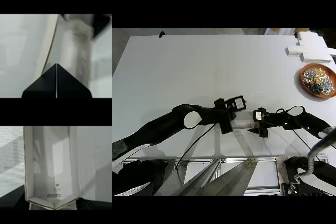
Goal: Fold the box and place the chain.
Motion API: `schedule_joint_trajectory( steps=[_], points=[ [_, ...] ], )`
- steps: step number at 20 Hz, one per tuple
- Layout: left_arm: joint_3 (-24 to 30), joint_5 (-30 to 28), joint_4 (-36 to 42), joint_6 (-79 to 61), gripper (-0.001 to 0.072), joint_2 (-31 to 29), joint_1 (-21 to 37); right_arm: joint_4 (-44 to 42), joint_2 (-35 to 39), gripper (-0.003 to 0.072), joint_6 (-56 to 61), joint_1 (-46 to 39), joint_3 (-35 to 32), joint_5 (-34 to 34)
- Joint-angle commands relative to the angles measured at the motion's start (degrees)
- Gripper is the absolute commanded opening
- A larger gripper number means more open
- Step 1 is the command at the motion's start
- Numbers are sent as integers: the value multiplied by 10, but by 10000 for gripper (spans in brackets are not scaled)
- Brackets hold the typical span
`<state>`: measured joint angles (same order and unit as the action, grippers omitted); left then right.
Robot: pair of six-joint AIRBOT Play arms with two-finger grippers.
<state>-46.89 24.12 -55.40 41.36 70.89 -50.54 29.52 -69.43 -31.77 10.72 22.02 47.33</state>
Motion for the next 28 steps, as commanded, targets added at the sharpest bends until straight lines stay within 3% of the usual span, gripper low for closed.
schedule_joint_trajectory(
  steps=[1,3,6,10,13,16,18,20,25,28],
  points=[
    [0,-177,33,76,4,43,8,0,0,339,0,0,0,0],
    [0,-184,64,108,3,71,20,0,0,339,0,0,0,0],
    [0,-145,70,118,3,112,28,0,0,339,0,0,0,1],
    [0,-87,69,114,5,104,36,0,0,339,0,0,0,0],
    [0,2,42,111,1,39,64,0,0,339,0,0,0,1],
    [0,147,-23,112,1,-38,87,0,0,339,0,0,0,1],
    [0,243,-70,112,1,-61,89,0,0,339,0,0,0,0],
    [3,295,-81,111,2,-57,89,0,0,339,0,0,0,1],
    [60,210,-45,38,4,-47,91,0,0,339,0,0,0,1],
    [88,202,-34,-15,4,-40,100,0,0,339,0,0,0,0]
  ],
)
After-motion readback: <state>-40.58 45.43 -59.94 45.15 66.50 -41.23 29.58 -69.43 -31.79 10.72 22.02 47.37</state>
